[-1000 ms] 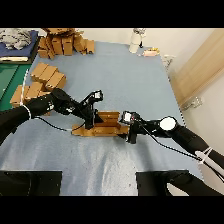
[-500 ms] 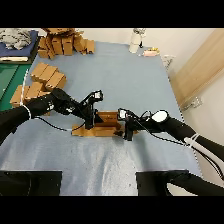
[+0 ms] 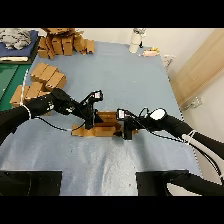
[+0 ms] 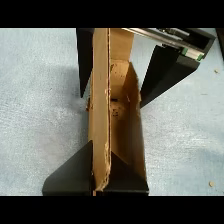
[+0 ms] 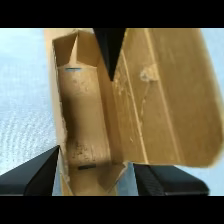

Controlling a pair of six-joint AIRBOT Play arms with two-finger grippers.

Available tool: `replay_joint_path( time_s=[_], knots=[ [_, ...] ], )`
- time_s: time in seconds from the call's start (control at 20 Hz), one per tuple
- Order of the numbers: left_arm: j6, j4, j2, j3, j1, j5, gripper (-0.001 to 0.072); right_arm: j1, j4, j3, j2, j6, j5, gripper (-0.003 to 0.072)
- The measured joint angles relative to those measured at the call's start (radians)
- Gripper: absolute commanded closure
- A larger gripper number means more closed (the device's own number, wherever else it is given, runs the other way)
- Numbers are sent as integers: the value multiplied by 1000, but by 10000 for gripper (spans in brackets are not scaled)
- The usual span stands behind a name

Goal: Fold the box.

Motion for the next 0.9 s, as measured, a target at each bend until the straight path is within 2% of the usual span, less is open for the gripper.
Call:
replay_joint_path(
  time_s=[0.4, 0.9],
  knots=[
    [1, 2, 0, 0, -1, -8, 693, -1, -77, 2, -3, -26, 123, -34],
    [0, -1, 0, 0, -1, 2, 693, -2, -90, 1, -5, -89, 107, -34]
  ],
)
